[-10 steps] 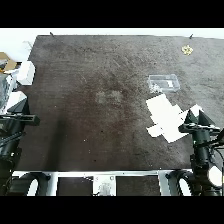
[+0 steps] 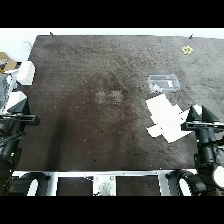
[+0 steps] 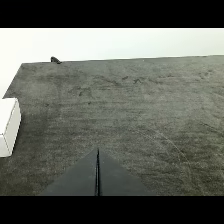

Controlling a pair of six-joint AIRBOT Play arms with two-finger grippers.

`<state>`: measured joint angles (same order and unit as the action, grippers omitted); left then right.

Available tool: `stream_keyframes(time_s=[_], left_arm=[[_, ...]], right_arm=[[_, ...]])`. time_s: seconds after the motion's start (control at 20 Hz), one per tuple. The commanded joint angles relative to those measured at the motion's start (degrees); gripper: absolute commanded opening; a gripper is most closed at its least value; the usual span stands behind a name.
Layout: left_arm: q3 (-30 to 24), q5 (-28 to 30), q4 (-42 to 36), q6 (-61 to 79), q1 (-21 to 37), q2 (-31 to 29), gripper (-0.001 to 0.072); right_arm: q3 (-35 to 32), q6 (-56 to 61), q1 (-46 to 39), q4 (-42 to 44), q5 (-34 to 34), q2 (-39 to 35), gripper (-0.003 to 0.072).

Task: Fold the box and place the chain.

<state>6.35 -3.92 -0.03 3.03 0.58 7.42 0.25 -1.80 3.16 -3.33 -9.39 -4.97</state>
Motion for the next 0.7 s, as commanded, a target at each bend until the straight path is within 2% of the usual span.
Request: stream_keyframes(time_s=[0.0,0.2,0.3,0.4,0.45,0.55,0.65], left_arm=[[0.02,0.0,0.02,0.02,0.0,0.04,0.0013],[0.02,0.02,0.02,0.02,0.0,0.04,0.0013],[0.02,0.02,0.02,0.02,0.0,0.02,0.0013],[0.02,0.02,0.02,0.02,0.0,0.04,0.0013],[0.02,0.02,0.02,0.02,0.0,0.04,0.0013],[0.02,0.02,0.02,0.02,0.0,0.04,0.0013],[0.02,0.02,0.02,0.02,0.0,0.02,0.0013]], right_arm=[[6.45,0.04,-0.04,-0.5,-1.77,5.18,0.0406],[19.43,0.04,-2.8,3.5,-2.4,24.65,0.0405],[25.94,0.04,-7.13,3.76,2.62,35.91,0.0406],[32.06,1.07,-14.88,3.72,16.48,47.54,0.0405],[34.97,4.0,-19.78,1.95,25.53,53.22,0.0404],[41.29,16.17,-29.4,-8.83,42.86,62.86,0.0404],[49.33,27.52,-36.72,-22.82,55.45,71.04,0.0404]])
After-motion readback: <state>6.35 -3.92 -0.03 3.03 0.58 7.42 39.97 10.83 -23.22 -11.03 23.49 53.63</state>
